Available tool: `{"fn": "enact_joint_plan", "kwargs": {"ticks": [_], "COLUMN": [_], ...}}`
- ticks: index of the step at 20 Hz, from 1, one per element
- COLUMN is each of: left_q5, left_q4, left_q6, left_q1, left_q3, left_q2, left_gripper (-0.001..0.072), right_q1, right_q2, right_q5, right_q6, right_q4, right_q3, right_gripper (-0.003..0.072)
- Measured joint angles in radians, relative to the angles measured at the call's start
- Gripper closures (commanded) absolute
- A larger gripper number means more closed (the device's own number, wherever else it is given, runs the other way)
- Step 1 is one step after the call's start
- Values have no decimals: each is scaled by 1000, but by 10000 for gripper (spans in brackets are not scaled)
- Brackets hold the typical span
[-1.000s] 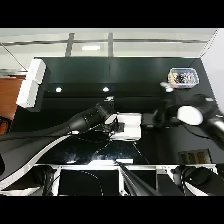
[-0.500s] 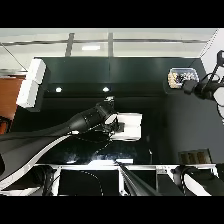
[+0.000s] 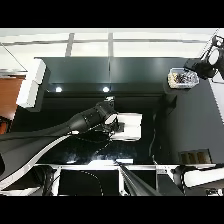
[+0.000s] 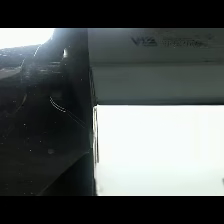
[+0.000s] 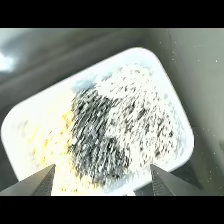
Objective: Fold the box and place the chain.
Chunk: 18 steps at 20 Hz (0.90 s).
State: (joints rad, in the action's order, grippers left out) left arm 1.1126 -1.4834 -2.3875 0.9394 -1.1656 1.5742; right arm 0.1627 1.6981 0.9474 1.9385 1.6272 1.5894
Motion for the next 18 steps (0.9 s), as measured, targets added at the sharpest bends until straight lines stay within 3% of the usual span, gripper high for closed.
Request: {"fn": "enact_joint_plan", "kwargs": {"ticks": [4,10,11,13,16,18], "left_q5": [0,0,0,0,0,0], "left_q4": [0,0,0,0,0,0], "left_q6": [0,0,0,0,0,0], "left_q1": [0,0,0,0,0,0], "left_q3": [0,0,0,0,0,0], "left_q2": [0,0,0,0,0,0], "left_gripper": [682,682,683,682,682,682], "right_q1": [25,59,61,64,66,68], "right_q2": [150,236,246,265,285,291], "right_q5": [141,164,162,152,129,116], "right_q6": [104,185,190,195,201,196], "right_q4": [-9,-14,-13,-11,-18,-19], "right_q3": [179,240,243,247,250,250], "right_gripper": [-23,-2,21,138,139,281]}}
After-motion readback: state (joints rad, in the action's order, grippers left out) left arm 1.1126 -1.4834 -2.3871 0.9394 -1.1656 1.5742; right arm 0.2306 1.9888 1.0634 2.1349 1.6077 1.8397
